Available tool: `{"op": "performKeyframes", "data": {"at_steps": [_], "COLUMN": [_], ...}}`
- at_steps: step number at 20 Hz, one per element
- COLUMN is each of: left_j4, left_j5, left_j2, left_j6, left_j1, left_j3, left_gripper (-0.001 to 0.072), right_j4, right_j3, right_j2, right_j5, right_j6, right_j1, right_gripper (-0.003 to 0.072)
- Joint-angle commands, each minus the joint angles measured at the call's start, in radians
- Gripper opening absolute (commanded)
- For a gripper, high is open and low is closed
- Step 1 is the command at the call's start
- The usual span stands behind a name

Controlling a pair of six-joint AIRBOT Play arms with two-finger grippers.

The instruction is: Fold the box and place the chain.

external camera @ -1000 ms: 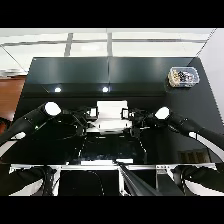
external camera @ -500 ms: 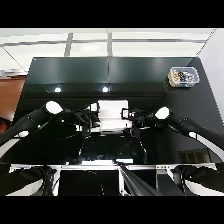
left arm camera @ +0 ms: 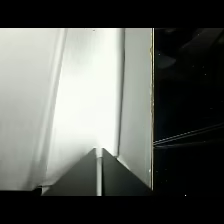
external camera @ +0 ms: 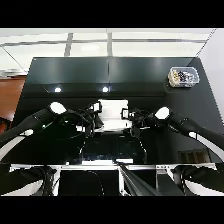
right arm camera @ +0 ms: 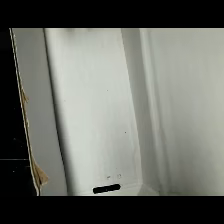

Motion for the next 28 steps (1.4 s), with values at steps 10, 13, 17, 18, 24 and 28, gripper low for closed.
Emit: {"op": "performKeyframes", "data": {"at_steps": [10, 13, 17, 18, 24, 28], "left_j4": [0.072, 0.114, 0.349, 0.454, 0.425, 0.158], "left_j5": [-0.055, -0.076, -0.093, -0.106, -0.415, -0.421], "left_j2": [0.033, 0.135, 0.317, 0.349, 0.239, 0.042], "left_j6": [-0.140, -0.343, -0.775, -0.930, -1.362, -1.209], "left_j1": [0.016, 0.068, 0.228, 0.291, 0.737, 0.880], "left_j3": [0.032, 0.047, 0.047, 0.045, -0.070, -0.182], "left_gripper": [0.0026, 0.0025, 0.0025, 0.0025, 0.0026, 0.0025], "right_j4": [0.000, 0.000, 0.000, 0.000, 0.000, 0.000], "right_j3": [0.000, 0.000, 0.000, 0.000, 0.000, 0.000], "right_j2": [0.000, 0.000, 0.000, 0.000, 0.000, 0.000], "right_j5": [0.000, 0.000, 0.000, 0.000, 0.000, 0.000], "right_j6": [0.002, 0.002, 0.001, 0.001, 0.001, 0.001], "right_j1": [0.000, 0.000, 0.000, 0.000, 0.000, 0.000], "right_gripper": [0.0056, 0.0056, 0.0056, 0.0056, 0.0055, 0.0056]}}
